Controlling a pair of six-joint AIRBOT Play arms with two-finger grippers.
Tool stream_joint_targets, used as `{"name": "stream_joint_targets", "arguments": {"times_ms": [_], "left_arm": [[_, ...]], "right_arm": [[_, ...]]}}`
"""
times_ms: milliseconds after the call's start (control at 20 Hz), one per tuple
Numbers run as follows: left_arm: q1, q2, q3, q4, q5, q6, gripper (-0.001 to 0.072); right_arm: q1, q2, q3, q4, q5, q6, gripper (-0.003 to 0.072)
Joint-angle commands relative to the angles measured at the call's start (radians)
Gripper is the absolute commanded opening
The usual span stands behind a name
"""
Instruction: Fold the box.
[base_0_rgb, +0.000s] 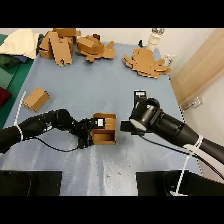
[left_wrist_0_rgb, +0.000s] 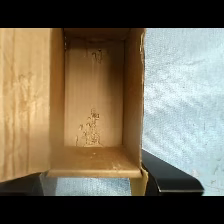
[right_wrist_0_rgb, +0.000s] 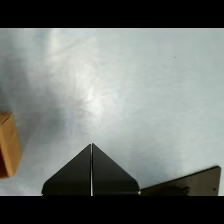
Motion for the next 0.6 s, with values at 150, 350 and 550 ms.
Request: {"name": "stream_joint_targets", "arguments": {"times_ms": [150, 350, 550], "left_arm": [[0.001, 0.000, -0.001, 0.004, 0.000, 0.000, 0.0516], [0.001, 0.002, 0.000, 0.005, 0.035, 0.000, 0.0516], [0.001, 0.014, -0.001, 0.006, 0.043, 0.000, 0.0516]], "right_arm": [[-0.411, 0.012, -0.153, 0.763, -0.676, -0.610, 0.0001], [-0.678, -0.075, -0.245, 1.662, -0.594, -1.503, 0.0001], [-0.737, -0.228, -0.253, 1.731, -0.422, -1.616, 0.0002]]}}
